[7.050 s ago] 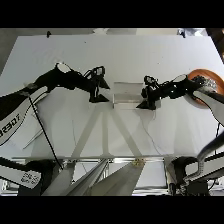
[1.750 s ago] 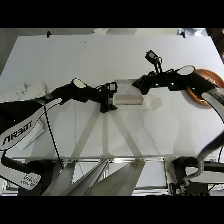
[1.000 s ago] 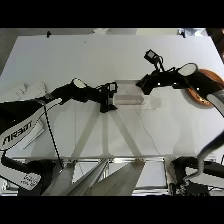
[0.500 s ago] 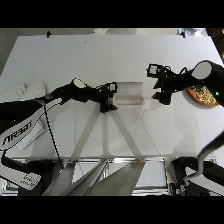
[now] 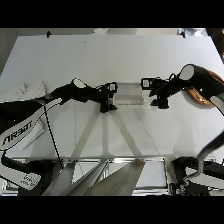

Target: Fold the box and place the chain.

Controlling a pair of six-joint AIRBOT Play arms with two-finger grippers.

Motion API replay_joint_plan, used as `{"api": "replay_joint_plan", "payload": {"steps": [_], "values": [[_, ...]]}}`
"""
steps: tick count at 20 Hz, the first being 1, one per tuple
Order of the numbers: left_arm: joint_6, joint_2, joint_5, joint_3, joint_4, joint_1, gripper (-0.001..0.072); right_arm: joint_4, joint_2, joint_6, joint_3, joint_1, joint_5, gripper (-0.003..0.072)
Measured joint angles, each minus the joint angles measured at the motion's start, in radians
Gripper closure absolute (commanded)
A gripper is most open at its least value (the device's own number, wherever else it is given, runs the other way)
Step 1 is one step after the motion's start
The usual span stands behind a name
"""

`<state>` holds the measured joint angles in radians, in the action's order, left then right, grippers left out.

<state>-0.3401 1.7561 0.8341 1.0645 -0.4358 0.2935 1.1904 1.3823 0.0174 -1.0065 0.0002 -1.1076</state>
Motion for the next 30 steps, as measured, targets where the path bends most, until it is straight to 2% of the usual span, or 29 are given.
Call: {"api": "replay_joint_plan", "payload": {"steps": [2,4,6,8,9,11,18,20,21,22,23,25,26,27,28,30], "values": [[0.0,0.0,0.0,0.0,0.0,0.0,0.0492,-0.008,0.029,-0.018,0.0,0.018,0.043,0.031],[0.0,0.0,0.0,0.0,0.0,0.0,0.0492,-0.012,0.053,-0.027,0.0,0.03,0.09,0.0371],[0.0,0.0,0.0,0.0,0.0,0.0,0.0492,-0.015,0.071,-0.034,0.0,0.037,0.127,0.0372],[0.0,0.0,0.0,0.0,0.0,0.0,0.0492,-0.018,0.085,-0.038,0.0,0.04,0.149,0.042],[0.0,0.0,0.0,0.0,0.0,0.0,0.0492,-0.023,0.089,-0.039,0.0,0.042,0.155,0.0421],[0.003,0.0,0.0,0.0,0.001,0.0,0.0492,-0.043,0.094,-0.041,0.0,0.043,0.162,0.0522],[0.001,0.0,-0.003,0.0,0.001,0.0,0.0492,-0.139,0.099,-0.041,0.001,0.043,0.148,0.0534],[0.0,0.0,-0.002,0.0,0.0,0.0,0.0492,-0.153,0.099,-0.041,0.001,0.043,0.127,0.0525],[0.0,0.0,-0.002,0.0,0.0,0.0,0.0492,-0.162,0.099,-0.041,0.0,0.044,0.118,0.0455],[0.0,0.0,-0.002,0.0,-0.001,0.0,0.0492,-0.172,0.099,-0.041,0.001,0.044,0.111,0.0309],[0.0,0.0,-0.001,0.0,0.0,0.0,0.0492,-0.18,0.099,-0.041,0.001,0.044,0.106,0.0234],[0.0,0.0,0.0,0.0,-0.001,0.0,0.0492,-0.197,0.099,-0.042,0.001,0.043,0.103,0.0245],[0.0,0.0,0.0,0.0,-0.001,0.0,0.0492,-0.203,0.099,-0.042,0.001,0.043,0.104,0.0344],[0.0,0.0,0.0,0.0,-0.001,0.0,0.0492,-0.205,0.099,-0.042,0.001,0.043,0.106,0.0545],[0.0,0.0,0.0,0.0,0.0,0.0,0.0492,-0.217,0.099,-0.042,0.001,0.044,0.111,0.0669],[-0.001,0.0,0.0,0.0,-0.001,0.0,0.0492,-0.2,0.097,-0.017,0.0,0.044,0.106,0.0674]]}}
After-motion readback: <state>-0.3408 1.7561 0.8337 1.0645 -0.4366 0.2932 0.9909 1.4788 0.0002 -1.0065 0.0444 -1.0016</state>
